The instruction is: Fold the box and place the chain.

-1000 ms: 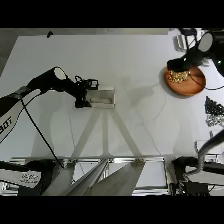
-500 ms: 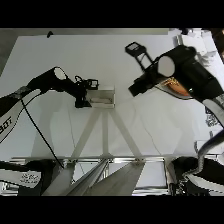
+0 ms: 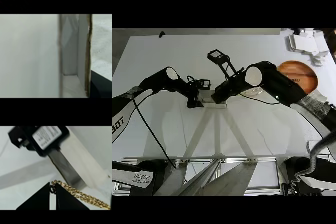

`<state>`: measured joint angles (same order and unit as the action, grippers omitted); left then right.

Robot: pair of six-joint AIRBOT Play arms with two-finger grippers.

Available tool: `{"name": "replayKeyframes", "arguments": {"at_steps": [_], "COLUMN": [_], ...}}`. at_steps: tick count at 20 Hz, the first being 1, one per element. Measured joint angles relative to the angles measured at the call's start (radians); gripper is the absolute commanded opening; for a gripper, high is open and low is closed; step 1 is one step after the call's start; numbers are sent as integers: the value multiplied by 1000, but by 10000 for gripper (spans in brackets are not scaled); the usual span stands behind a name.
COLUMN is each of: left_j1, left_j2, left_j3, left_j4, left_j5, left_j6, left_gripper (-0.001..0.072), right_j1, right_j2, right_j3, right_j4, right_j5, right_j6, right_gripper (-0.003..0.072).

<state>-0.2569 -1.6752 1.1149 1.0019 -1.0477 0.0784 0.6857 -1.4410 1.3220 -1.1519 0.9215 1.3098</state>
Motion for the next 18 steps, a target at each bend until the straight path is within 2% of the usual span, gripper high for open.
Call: {"name": "replayKeyframes", "arguments": {"at_steps": [5, 7, 8, 12, 15, 16, 18], "left_j1": [0, 0, 0, 0, 0, 0, 0], "left_j2": [0, 0, 0, 0, 0, 0, 0], "left_j3": [0, 0, 0, 0, 0, 0, 0], "left_j4": [0, 0, 0, 0, 0, 0, 0], "left_j5": [0, 0, 0, 0, 0, 0, 0], "left_j6": [0, 0, 0, 0, 0, 1, 0], "left_gripper": [17, 17, 17, 17, 17, 17, 17], "right_j1": [3, 0, -4, -52, -127, -163, -246], "right_j2": [-38, -53, -58, -55, -23, -6, 22], "right_j3": [0, 0, 0, 0, -1, -1, -1], "right_j4": [51, 53, 53, 53, 45, 35, -6], "right_j5": [-71, -87, -95, -93, -41, -23, 10], "right_j6": [-27, -30, -32, -43, -114, -141, -175], "right_gripper": [27, 242, 313, 343, 343, 366, 611]}}
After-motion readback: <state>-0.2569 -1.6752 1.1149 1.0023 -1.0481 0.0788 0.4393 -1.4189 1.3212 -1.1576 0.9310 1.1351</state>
